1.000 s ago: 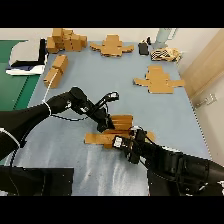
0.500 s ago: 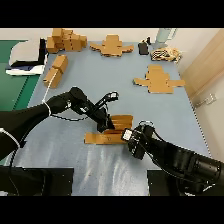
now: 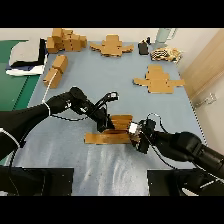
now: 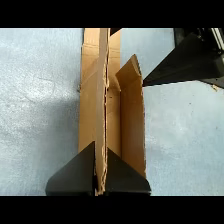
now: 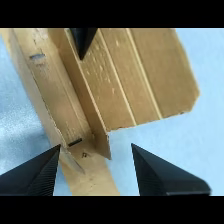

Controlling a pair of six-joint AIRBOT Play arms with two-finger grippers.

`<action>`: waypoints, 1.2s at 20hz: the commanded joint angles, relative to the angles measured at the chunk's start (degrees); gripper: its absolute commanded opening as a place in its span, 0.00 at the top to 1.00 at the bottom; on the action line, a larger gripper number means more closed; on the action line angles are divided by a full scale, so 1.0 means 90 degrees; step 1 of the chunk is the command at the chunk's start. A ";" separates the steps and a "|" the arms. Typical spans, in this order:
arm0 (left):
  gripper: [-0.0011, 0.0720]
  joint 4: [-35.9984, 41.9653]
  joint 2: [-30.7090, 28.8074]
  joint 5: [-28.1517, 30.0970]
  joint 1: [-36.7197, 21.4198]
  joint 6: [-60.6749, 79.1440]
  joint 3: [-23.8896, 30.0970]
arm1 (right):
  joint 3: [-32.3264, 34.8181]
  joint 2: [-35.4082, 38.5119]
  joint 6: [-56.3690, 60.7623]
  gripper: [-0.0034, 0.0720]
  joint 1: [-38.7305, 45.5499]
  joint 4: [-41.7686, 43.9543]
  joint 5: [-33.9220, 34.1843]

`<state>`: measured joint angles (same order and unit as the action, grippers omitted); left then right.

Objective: Fold the box.

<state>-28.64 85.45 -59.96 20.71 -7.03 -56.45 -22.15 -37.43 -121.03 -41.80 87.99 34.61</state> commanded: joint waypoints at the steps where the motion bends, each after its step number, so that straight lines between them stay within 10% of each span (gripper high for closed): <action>1: 0.97 -0.0005 0.0005 -0.0007 0.0002 0.0000 -0.0002 | -0.0202 -0.0160 -0.2076 0.00 0.0755 0.1528 0.0206; 10: 0.97 -0.0002 0.0005 -0.0007 0.0002 0.0000 -0.0002 | -0.0512 -0.1239 -0.5246 0.00 0.1906 0.4306 0.1076; 24: 0.97 -0.0002 0.0005 -0.0007 0.0002 0.0000 -0.0002 | -0.1035 -0.2373 -0.4935 0.00 0.2317 0.4255 0.1957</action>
<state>-28.67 85.45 -60.05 20.71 -7.03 -56.45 -31.38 -58.78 -165.91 -21.04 126.21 51.03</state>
